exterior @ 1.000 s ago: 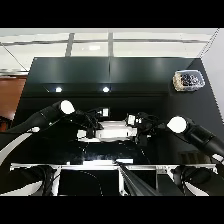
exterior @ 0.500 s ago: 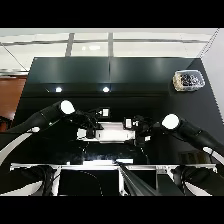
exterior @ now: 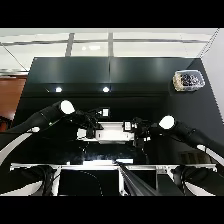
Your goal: Fold the box and place the chain.
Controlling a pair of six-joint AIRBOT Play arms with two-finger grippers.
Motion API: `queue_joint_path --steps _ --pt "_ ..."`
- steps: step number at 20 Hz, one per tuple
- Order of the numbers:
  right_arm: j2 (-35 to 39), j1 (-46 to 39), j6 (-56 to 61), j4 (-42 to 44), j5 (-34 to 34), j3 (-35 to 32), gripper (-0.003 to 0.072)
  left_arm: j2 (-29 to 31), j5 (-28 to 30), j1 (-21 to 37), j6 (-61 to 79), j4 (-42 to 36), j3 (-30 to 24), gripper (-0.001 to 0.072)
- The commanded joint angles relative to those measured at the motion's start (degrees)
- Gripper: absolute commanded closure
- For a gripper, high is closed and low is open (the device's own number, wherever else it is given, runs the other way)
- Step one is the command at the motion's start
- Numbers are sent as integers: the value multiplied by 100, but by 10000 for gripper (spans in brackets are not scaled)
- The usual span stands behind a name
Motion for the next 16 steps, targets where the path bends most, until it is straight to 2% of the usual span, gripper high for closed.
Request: queue_joint_path --steps 1,16 --pt "-114 2 -223 175 -59 -13 -28 0 2 0 0 -2 -2 684" --pt "-140 0 -219 -11 -177 -13 -27 0 0 0 0 -2 -2 684"
